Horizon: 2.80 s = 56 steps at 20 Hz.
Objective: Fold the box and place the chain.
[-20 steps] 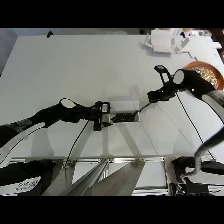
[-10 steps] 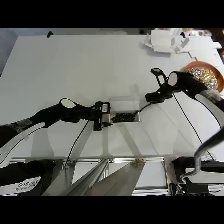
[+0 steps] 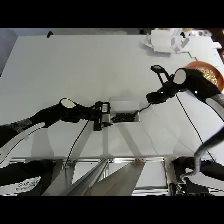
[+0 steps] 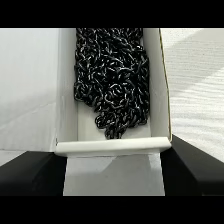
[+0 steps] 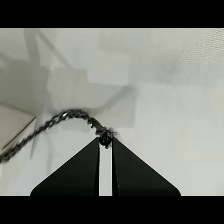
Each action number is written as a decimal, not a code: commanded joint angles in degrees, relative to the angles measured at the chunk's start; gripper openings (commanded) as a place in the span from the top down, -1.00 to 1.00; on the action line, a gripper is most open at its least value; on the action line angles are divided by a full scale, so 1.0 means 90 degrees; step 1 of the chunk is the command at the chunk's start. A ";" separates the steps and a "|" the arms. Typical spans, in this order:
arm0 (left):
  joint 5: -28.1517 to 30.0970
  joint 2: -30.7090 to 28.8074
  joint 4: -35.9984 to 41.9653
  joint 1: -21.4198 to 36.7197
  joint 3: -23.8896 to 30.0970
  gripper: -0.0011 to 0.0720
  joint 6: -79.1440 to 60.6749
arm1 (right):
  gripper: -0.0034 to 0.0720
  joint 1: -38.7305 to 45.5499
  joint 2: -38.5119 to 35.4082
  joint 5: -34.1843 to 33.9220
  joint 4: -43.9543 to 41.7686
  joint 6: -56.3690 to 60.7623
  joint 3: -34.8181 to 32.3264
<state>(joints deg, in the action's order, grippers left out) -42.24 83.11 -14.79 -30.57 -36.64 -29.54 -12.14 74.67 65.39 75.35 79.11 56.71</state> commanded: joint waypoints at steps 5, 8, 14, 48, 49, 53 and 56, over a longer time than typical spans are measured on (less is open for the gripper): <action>0.0000 -0.0005 -0.0002 0.0000 -0.0002 0.66 -0.0002 | 0.86 -0.0007 -0.1260 0.0865 -0.3650 -0.2067 0.0002; 0.0002 -0.0005 -0.0002 0.0000 -0.0002 0.66 -0.0002 | 0.86 -0.0187 -0.1253 0.0746 -0.4282 -0.2353 0.0002; -0.0002 -0.0005 -0.0002 0.0000 -0.0002 0.66 -0.0002 | 0.86 -0.1564 -0.1192 -0.0461 -0.3832 -0.2586 0.0002; 0.0002 -0.0005 -0.0002 0.0000 -0.0002 0.66 -0.0002 | 0.86 -0.1566 0.0612 -0.0019 -0.2108 -0.5207 0.1190; 0.0000 -0.0005 -0.0002 0.0000 -0.0002 0.66 -0.0002 | 0.86 -0.1634 0.0612 0.0053 -0.2108 -0.5343 0.1173; 0.0000 -0.0005 -0.0002 0.0000 -0.0002 0.66 -0.0002 | 0.38 -0.1834 0.0597 0.0573 -0.2142 -0.5632 0.1115; 0.0000 -0.0005 -0.0002 0.0000 -0.0002 0.66 -0.0002 | 0.36 -0.2050 0.0491 0.0760 -0.2140 -0.5688 0.1112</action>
<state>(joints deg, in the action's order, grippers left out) -42.24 83.11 -14.79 -30.57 -36.64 -29.56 -28.99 79.66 69.32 56.64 30.35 66.83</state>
